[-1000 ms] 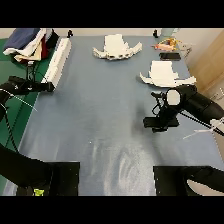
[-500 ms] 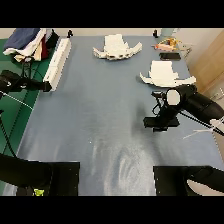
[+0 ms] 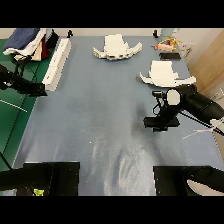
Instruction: Fold the box.
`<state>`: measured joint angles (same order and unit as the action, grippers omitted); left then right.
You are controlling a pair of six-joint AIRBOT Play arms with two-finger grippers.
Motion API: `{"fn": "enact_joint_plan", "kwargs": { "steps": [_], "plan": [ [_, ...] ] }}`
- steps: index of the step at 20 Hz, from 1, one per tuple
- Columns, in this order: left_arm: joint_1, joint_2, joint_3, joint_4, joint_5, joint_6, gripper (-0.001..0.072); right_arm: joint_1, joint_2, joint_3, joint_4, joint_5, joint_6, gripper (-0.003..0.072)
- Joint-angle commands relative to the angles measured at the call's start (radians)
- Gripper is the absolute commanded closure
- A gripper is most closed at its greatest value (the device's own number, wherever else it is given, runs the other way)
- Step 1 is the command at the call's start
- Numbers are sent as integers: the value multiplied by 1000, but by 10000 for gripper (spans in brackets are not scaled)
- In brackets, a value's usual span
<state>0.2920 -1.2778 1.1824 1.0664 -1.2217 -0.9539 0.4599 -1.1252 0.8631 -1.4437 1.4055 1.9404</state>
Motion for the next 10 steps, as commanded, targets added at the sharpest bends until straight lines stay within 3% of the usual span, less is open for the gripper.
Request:
{"fn": "enact_joint_plan", "kwargs": {
  "steps": [1, 5, 10],
  "plan": [
    [-76, 68, 0, -129, -196, -84, 695, 0, -1, 1, 1, 0, 0, 681],
    [-311, 89, -3, -124, -142, -175, 695, 0, -1, 1, 0, 0, 0, 681],
    [-579, 89, -78, -105, 29, -220, 696, 0, 0, 1, 1, 0, 0, 681]
  ]
}}
